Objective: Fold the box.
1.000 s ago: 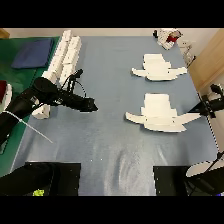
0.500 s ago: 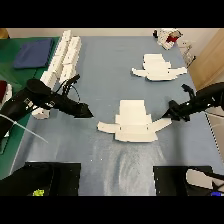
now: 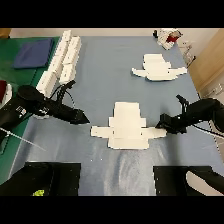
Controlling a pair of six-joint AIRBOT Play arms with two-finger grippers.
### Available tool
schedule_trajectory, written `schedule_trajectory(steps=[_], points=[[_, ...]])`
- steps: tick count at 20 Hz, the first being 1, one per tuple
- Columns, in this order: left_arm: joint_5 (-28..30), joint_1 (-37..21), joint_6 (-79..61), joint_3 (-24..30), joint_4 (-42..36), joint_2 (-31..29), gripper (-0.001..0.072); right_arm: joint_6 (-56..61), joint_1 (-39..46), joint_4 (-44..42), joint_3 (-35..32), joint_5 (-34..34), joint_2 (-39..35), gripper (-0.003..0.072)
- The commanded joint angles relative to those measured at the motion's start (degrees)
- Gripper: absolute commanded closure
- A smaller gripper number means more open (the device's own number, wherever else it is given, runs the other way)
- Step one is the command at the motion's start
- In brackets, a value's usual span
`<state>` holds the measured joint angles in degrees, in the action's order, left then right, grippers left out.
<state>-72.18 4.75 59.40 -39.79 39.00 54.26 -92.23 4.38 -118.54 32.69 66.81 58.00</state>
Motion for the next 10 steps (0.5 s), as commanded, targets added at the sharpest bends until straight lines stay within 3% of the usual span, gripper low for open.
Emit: schedule_trajectory(steps=[1,4,7,10], points=[[-0.3,-0.1,0.2,0.2,0.0,-0.2,0.0697,2.8,-0.5,2.3,-0.9,3.6,-0.5,0.033],[0.5,-0.1,0.0,0.2,0.0,-0.2,0.0697,-4.3,-0.6,-8.6,-2.0,2.6,-0.5,0.0352],[1.2,-0.1,0.0,0.2,0.0,-0.2,0.0697,-5.8,-0.6,-9.5,-2.0,1.6,-0.5,0.0508],[1.2,-0.1,0.0,0.2,0.0,0.0,0.0697,-7.7,-0.6,-10.8,-2.0,0.3,-0.5,0.0531]])
